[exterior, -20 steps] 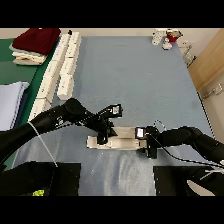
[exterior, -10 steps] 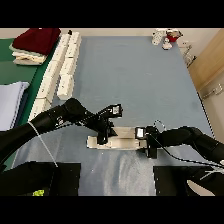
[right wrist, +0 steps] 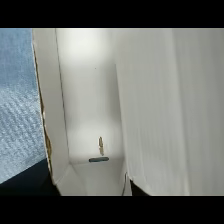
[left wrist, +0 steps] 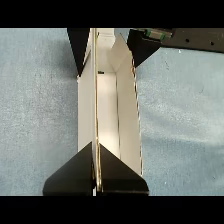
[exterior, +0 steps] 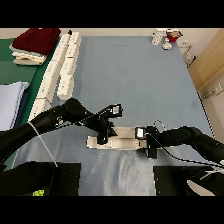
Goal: Fold the box.
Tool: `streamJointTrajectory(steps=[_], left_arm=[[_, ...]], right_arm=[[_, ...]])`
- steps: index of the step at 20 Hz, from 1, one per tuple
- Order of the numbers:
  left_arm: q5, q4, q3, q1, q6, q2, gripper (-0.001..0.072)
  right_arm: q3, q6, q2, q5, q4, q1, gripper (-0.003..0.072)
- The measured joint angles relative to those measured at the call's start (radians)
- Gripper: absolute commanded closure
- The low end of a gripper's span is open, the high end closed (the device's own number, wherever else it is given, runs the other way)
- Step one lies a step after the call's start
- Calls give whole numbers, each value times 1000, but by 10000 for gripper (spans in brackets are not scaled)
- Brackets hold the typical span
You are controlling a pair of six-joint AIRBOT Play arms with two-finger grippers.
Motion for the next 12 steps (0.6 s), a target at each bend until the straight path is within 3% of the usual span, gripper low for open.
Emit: streamJointTrajectory(steps=[1,2,3,8,9,11,12], left_arm=[[0,0,0,0,-1,0,683],[0,0,0,0,-5,0,424],[0,4,0,0,-13,0,280],[-3,43,5,6,-147,8,252],[-17,81,9,13,-209,18,19],[-58,178,22,39,-369,47,15],[-86,230,27,56,-458,66,104]], right_arm=[[0,0,0,0,0,0,177],[0,0,0,0,0,0,177],[0,0,0,1,0,0,177],[0,0,0,1,0,0,177],[0,0,0,1,0,0,177],[0,0,0,1,0,0,177],[0,0,0,1,0,0,177]])
